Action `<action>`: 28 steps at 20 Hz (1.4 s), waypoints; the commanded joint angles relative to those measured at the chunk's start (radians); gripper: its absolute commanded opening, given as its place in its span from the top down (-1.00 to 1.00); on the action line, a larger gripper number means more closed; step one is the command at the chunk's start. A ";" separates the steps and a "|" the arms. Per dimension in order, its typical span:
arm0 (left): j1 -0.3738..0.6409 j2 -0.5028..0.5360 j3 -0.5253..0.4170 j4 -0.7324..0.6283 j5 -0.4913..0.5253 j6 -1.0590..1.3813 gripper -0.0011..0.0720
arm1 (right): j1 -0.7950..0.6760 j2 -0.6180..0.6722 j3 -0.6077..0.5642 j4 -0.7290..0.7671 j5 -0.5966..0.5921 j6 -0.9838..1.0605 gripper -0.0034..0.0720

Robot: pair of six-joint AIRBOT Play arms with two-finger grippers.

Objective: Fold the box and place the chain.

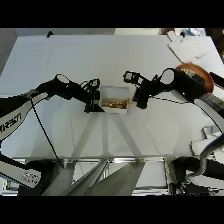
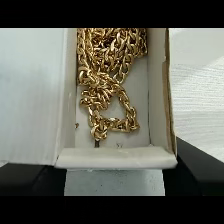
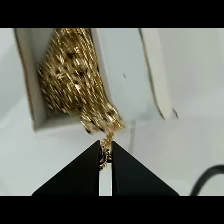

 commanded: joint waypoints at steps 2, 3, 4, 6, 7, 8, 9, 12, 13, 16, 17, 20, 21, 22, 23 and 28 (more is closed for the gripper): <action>0.000 0.000 0.000 0.000 0.000 0.000 -0.11 | 0.072 0.030 0.001 0.155 -0.011 -0.032 0.88; 0.000 0.000 0.000 0.000 0.000 0.000 -0.11 | 0.086 0.030 0.001 0.201 -0.021 -0.059 0.88; 0.000 0.000 0.000 0.000 0.000 0.000 -0.11 | 0.098 0.030 0.001 0.244 -0.040 -0.082 0.88; 0.000 0.000 0.000 0.000 0.000 0.000 -0.11 | 0.115 0.030 0.001 0.327 -0.101 -0.118 0.88; 0.000 0.000 0.000 0.000 0.000 0.000 -0.11 | 0.121 0.030 0.001 0.358 -0.136 -0.131 0.88; 0.000 0.000 0.000 0.000 0.000 0.000 -0.11 | 0.126 0.030 0.001 0.373 -0.163 -0.137 0.88; 0.000 0.000 0.000 0.000 0.000 0.000 -0.11 | 0.127 0.029 0.001 0.381 -0.187 -0.137 0.88; 0.000 0.000 0.000 0.000 0.000 0.000 -0.11 | 0.127 0.021 0.001 0.380 -0.201 -0.137 0.88; 0.000 0.000 0.000 0.000 0.000 0.000 -0.11 | 0.127 0.017 0.001 0.380 -0.200 -0.136 0.88; 0.000 0.000 0.000 0.000 0.000 0.000 -0.11 | 0.127 0.012 0.001 0.381 -0.201 -0.136 0.33; 0.000 0.000 0.000 0.000 0.000 0.000 -0.11 | 0.126 0.012 0.001 0.380 -0.200 -0.134 0.11; 0.000 0.000 0.000 0.000 0.000 0.000 -0.11 | 0.109 0.020 0.001 0.380 -0.190 -0.124 0.14; 0.000 0.000 0.000 0.000 0.000 0.000 -0.11 | 0.096 0.029 -0.001 0.380 -0.187 -0.124 0.14; 0.000 0.000 0.000 0.000 0.000 0.000 -0.11 | 0.080 0.040 -0.004 0.377 -0.178 -0.124 0.15; 0.000 0.000 0.000 0.000 0.000 0.000 -0.11 | 0.063 0.055 -0.017 0.377 -0.176 -0.125 0.15; 0.000 0.000 0.000 0.000 0.000 0.000 -0.11 | -0.064 0.141 -0.155 0.346 -0.166 -0.133 0.33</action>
